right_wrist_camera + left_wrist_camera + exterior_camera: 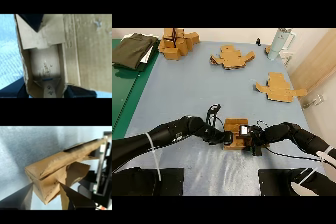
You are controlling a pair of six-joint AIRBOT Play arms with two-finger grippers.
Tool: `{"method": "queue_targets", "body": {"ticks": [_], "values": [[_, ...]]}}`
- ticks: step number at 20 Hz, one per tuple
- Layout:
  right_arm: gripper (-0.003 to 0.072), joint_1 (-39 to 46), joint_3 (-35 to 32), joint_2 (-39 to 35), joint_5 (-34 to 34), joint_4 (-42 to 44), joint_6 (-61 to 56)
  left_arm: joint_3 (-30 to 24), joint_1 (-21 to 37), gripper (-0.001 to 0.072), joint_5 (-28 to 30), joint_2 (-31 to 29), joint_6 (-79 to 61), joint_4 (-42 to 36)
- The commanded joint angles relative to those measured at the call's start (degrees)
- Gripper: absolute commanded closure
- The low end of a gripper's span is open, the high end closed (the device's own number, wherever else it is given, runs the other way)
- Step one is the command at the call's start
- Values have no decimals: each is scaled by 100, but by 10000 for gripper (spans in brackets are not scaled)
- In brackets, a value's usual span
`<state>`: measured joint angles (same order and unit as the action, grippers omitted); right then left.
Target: Fold the box.
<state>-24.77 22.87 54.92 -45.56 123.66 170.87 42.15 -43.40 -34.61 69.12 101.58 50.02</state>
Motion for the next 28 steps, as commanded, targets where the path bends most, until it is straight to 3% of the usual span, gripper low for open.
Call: {"method": "queue_targets", "body": {"ticks": [1, 5, 8, 16, 22, 23, 24, 25, 26, 28], "values": [[222, 0, 4, 0, 2, -2, 0, 546, -146, 195, -750, 221, 1451, 1711], [223, 0, 4, 0, 2, -2, 0, 960, -448, 195, -1270, 348, 2435, 2614], [222, 0, 2, 0, 2, -2, 0, 1191, -669, 195, -1281, 586, 2605, 2629], [223, 0, 4, 0, 2, -2, 0, 2044, -876, 196, -2153, 1423, 3003, 2719], [223, 0, 4, 0, 2, -2, 0, 2076, -868, 197, -2129, 1711, 3112, 2680], [223, 0, 4, 0, 2, -2, 0, 2076, -868, 302, -2133, 1742, 3213, 2662], [223, 0, 4, 0, 2, -2, 0, 2081, -868, 484, -2124, 1757, 3215, 2660], [223, 0, 4, 0, 2, -2, 0, 2098, -868, 543, -2124, 1757, 3215, 2662], [222, 0, 4, 2, 2, -2, 0, 2120, -868, 543, -2129, 1757, 3222, 2664], [222, 0, 4, 0, 2, -2, 0, 2129, -872, 694, -2133, 1762, 3265, 2671]]}}
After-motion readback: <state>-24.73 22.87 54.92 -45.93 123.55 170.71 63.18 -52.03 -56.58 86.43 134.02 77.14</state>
